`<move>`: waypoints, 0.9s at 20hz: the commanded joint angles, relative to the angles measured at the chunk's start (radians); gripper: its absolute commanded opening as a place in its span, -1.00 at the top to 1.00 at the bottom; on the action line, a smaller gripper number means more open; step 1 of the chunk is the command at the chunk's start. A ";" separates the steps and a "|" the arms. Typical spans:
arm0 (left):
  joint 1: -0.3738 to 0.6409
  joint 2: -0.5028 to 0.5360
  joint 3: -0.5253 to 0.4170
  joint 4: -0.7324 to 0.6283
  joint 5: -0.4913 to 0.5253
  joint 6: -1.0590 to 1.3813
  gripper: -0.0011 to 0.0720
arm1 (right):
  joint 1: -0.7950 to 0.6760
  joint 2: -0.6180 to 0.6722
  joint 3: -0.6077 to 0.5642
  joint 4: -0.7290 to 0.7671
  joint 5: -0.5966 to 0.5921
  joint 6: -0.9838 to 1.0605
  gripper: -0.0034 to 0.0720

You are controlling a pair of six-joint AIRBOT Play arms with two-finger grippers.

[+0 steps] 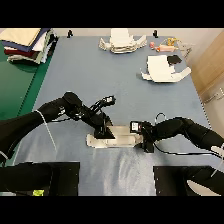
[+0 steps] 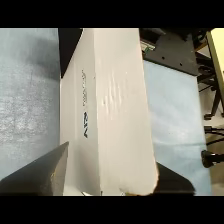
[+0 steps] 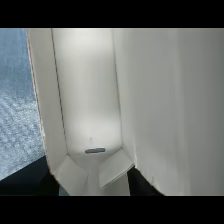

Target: Fold the box.

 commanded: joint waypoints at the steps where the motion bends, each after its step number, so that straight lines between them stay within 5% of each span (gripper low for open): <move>1: 0.002 0.015 0.001 0.039 -0.040 -0.096 -0.37 | 0.000 0.000 0.000 0.000 0.000 -0.001 -0.26; 7: 0.002 0.178 0.002 0.341 -0.074 -0.405 -0.37 | 0.000 0.000 0.000 0.000 0.000 -0.001 -0.26; 13: 0.002 0.325 0.003 0.476 -0.074 -0.665 -0.36 | 0.000 0.000 0.000 0.000 0.000 -0.001 -0.26; 14: 0.001 0.335 0.003 0.475 -0.075 -0.721 -0.10 | 0.000 0.000 0.000 0.000 0.000 -0.001 -0.26; 15: 0.000 0.340 0.003 0.464 -0.079 -0.788 0.61 | 0.000 0.000 0.000 0.000 0.000 -0.001 -0.26; 16: -0.007 0.340 0.003 0.426 -0.087 -0.819 0.93 | 0.000 0.000 0.000 0.000 0.000 -0.001 -0.26; 18: -0.038 0.323 0.003 0.287 -0.065 -0.860 0.93 | 0.000 0.000 0.000 0.000 0.000 -0.001 -0.26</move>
